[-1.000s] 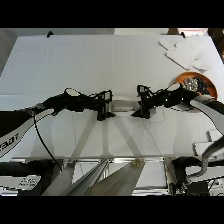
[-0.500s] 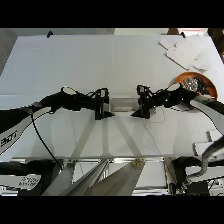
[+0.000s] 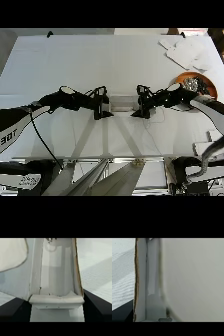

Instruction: Fold the box and place the chain.

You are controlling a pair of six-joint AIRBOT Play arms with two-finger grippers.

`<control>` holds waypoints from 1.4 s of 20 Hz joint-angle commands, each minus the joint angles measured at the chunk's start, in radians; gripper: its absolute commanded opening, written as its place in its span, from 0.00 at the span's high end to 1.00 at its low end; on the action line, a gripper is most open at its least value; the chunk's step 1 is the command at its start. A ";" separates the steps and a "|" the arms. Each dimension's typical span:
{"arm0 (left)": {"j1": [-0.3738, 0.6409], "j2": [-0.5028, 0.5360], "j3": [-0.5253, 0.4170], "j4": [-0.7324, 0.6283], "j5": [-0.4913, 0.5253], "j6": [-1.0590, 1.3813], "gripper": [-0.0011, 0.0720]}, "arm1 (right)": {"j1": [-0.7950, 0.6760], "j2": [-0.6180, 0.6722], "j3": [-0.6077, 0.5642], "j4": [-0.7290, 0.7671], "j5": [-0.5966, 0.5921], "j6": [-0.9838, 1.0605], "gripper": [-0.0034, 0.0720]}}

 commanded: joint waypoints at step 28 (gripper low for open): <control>-0.055 0.000 0.014 0.122 0.100 -0.053 0.77 | 0.000 0.000 0.000 0.000 0.001 0.000 0.27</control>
